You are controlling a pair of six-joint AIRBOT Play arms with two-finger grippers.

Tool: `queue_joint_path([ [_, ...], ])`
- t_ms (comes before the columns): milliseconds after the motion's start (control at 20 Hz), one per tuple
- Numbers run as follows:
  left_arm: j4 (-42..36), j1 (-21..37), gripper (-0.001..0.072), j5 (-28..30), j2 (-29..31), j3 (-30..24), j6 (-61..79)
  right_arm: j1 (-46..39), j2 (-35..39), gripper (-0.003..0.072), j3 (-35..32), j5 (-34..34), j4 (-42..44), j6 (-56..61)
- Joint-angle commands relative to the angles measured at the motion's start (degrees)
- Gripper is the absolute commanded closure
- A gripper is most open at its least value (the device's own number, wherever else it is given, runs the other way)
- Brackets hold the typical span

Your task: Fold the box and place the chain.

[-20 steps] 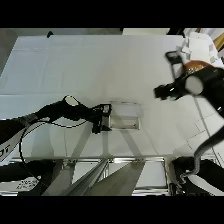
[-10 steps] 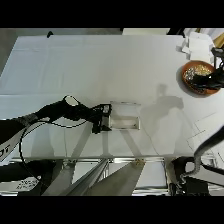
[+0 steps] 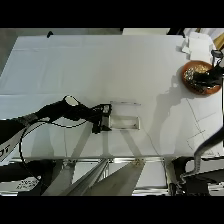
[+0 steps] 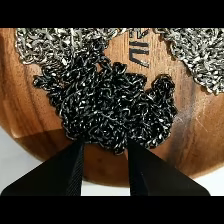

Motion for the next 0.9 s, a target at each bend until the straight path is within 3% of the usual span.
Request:
queue_joint_path([
  [0, 0.00, 0.04, 0.0297, 0.00, 0.02, 0.00, 0.00, -0.11, -2.58, 0.0432, 0.85, 1.18, -0.79, 1.01],
  [550, 0.00, 0.04, 0.0297, 0.00, 0.02, 0.00, 0.00, -0.11, -3.39, 0.0457, 0.83, 2.78, -0.74, 2.40],
  [600, 0.00, 0.04, 0.0297, 0.02, 0.02, 0.00, 0.00, -0.11, -4.04, 0.0474, 0.83, 3.69, -0.79, 2.36],
  [700, 0.00, 0.04, 0.0297, 0.00, 0.02, 0.00, 0.00, -0.11, -4.59, 0.0677, 0.83, 3.58, -0.76, 2.19],
  [850, 0.00, 0.04, 0.0297, 0.00, 0.02, 0.00, 0.00, -0.11, -3.74, 0.0674, 0.85, 3.32, -0.85, 1.99],
])
